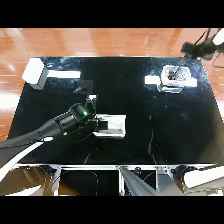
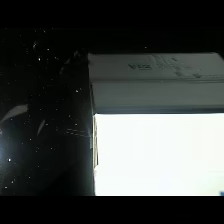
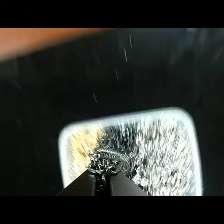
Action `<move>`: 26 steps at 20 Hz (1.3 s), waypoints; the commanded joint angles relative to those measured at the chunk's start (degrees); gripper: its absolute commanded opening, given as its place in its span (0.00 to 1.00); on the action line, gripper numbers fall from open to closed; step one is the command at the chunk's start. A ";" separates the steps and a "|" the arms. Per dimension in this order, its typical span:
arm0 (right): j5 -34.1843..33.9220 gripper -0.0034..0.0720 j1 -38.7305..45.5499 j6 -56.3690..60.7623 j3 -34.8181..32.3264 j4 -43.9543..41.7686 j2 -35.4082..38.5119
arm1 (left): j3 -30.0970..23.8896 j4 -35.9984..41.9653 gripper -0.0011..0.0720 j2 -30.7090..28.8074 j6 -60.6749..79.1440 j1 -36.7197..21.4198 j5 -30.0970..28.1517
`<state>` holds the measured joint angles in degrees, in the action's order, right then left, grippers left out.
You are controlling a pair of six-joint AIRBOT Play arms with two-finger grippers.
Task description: Fold the box and place the chain.
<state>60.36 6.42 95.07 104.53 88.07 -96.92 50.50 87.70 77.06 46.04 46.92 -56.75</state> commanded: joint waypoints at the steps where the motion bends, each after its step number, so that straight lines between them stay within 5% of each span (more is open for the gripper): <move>1: 0.00 0.07 0.00 -1.05 5.05 -0.02 5.11 | 0.04 0.00 0.04 -0.02 0.02 0.00 0.00; 6: 0.00 0.07 0.00 -1.36 12.83 -0.28 10.47 | 0.04 0.00 0.04 -0.02 0.02 0.00 0.00; 16: 10.69 0.08 -3.32 -10.86 12.81 -5.33 27.71 | 0.04 -0.02 0.04 -0.02 0.02 0.00 0.04; 26: 16.15 0.08 -20.41 -12.83 12.76 -6.43 41.22 | 0.04 -0.02 0.04 -0.02 0.02 0.00 0.24</move>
